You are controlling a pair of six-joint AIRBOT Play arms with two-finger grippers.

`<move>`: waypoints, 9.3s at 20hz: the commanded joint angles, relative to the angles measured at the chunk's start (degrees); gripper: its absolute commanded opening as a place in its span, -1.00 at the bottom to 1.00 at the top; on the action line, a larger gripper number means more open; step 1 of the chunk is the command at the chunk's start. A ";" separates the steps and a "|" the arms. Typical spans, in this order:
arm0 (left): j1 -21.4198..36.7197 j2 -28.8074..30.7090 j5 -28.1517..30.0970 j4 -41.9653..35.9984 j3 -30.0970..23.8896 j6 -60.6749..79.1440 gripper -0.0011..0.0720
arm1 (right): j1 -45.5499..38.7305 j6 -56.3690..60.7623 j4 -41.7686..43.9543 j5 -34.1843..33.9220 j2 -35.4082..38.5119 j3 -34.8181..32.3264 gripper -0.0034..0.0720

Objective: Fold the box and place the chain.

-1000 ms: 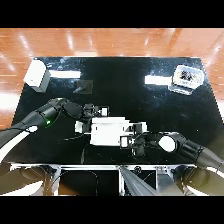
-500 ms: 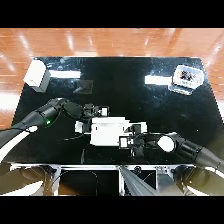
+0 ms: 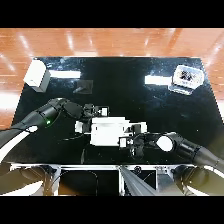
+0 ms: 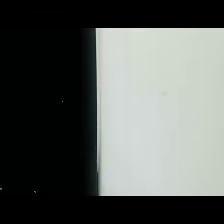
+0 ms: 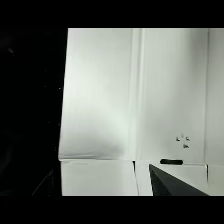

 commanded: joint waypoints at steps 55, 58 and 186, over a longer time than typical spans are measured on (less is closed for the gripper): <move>-0.02 -0.66 4.96 5.86 3.28 0.02 -0.92 | -3.82 -1.09 11.04 -5.60 -0.31 2.40 1.00; -0.04 -2.36 6.25 5.84 3.72 0.02 -0.92 | -3.85 -1.11 11.04 -5.05 -0.33 2.67 1.00; -0.04 -3.28 7.56 4.28 3.69 0.00 -0.92 | -11.56 -16.85 25.29 10.25 -13.22 8.35 0.74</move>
